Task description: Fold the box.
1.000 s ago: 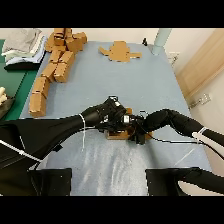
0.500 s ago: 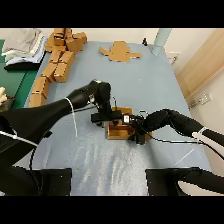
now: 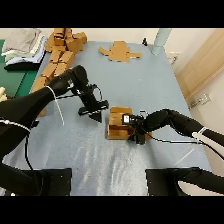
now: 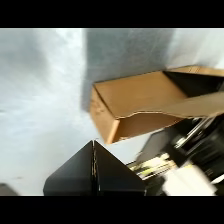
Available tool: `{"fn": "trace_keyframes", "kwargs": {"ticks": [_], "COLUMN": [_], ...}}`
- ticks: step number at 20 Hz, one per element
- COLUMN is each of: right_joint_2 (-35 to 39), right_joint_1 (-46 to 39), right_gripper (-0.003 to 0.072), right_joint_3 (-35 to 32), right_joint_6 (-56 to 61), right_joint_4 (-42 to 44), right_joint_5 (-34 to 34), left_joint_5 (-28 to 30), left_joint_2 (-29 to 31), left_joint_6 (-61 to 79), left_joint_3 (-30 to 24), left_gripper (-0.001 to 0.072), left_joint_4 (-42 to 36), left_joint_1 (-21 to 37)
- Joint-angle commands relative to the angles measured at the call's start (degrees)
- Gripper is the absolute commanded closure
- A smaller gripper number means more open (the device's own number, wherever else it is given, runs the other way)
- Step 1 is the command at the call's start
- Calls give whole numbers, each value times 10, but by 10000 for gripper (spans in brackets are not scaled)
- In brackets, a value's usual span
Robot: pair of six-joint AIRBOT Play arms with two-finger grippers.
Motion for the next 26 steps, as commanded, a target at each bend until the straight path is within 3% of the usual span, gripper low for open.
{"fn": "trace_keyframes", "kwargs": {"ticks": [1,6,10,13,15,16,17,18,22,26], "right_joint_2": [0,0,0,0,0,0,0,0,0,0], "right_joint_1": [0,0,0,0,0,0,0,0,0,0], "right_gripper": [213,213,213,213,213,213,213,213,213,213], "right_joint_3": [0,0,0,0,0,0,0,0,0,0], "right_joint_6": [0,0,0,0,0,0,0,0,0,0], "right_joint_4": [0,0,0,0,0,0,0,0,0,0], "right_joint_5": [0,0,0,0,0,0,0,0,0,0], "left_joint_5": [-15,4,132,225,255,267,296,332,420,419], "left_joint_2": [0,7,91,163,185,187,185,181,151,134], "left_joint_6": [216,354,496,653,824,898,959,1002,1089,1121], "left_joint_3": [0,-48,-186,-289,-324,-334,-344,-354,-363,-363], "left_gripper": [696,697,698,697,694,619,170,16,16,15], "left_joint_4": [40,68,62,-17,-67,-93,-123,-160,-210,-215], "left_joint_1": [33,-1,-65,-38,-28,-27,-28,-28,-28,-38]}}
